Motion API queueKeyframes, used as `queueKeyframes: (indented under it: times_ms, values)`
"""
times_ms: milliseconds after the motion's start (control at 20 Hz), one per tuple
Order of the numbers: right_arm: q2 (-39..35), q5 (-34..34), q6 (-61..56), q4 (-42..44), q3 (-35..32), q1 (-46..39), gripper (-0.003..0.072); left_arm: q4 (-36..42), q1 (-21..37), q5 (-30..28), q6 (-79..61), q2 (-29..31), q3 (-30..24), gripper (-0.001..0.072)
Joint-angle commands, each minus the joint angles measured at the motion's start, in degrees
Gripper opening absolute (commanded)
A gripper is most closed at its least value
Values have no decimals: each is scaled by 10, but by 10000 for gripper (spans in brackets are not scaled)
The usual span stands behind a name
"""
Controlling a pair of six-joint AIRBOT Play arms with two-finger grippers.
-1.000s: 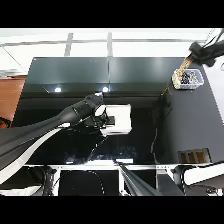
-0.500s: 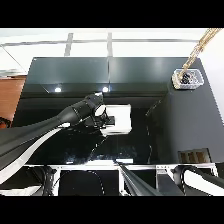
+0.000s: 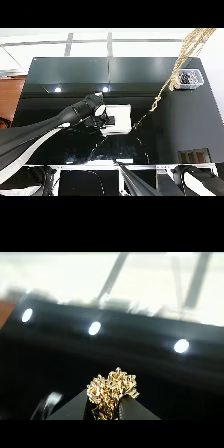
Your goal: Fold the box and place the chain.
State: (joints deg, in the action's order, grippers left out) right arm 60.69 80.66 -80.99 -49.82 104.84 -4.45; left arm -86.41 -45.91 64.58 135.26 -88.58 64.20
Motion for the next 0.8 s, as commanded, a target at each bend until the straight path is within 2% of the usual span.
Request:
queueKeyframes:
  times_ms: [0, 200, 400, 750]
  values:
    - [-7, 66, 37, 36, -26, 54, 7, -1, 0, 0, 0, 0, 0, 30]
    - [-7, 84, 73, 111, -132, 92, 7, -1, 0, 0, 0, 0, 0, 30]
    - [-6, 28, 102, 195, -256, 134, 8, -1, 0, 0, 0, 0, 0, 30]
    - [-6, -77, 112, 193, -411, 193, 8, -1, 0, 0, 0, 0, 0, 30]
